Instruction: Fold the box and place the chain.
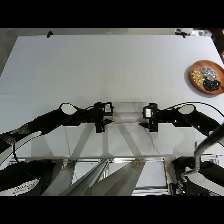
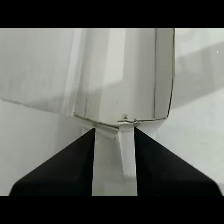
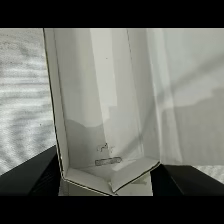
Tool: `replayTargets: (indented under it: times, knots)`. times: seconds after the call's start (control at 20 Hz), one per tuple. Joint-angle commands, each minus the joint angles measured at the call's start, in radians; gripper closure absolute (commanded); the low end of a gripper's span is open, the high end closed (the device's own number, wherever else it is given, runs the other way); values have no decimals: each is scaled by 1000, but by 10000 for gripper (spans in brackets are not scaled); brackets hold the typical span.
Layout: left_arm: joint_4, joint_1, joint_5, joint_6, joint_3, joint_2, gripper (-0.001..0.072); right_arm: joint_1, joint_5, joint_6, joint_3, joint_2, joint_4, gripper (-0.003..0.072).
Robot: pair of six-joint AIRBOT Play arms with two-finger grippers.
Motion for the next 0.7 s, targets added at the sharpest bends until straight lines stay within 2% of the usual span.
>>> replayTargets:
  times: [0.0, 0.5, 0.55, 0.65]
  knots:
    - [-91, -37, 39, 108, 1, 0, 452, 0, 1, 0, 0, 0, 0, 225]
    - [-107, -63, 45, 111, 1, -2, 450, 0, 1, 0, 0, 0, 0, 225]
    - [-107, -63, 45, 111, 1, -2, 401, 0, 1, 0, 0, 0, 0, 225]
    - [-116, -63, 51, 111, 1, -2, 246, 0, 1, 0, 0, 0, 0, 225]
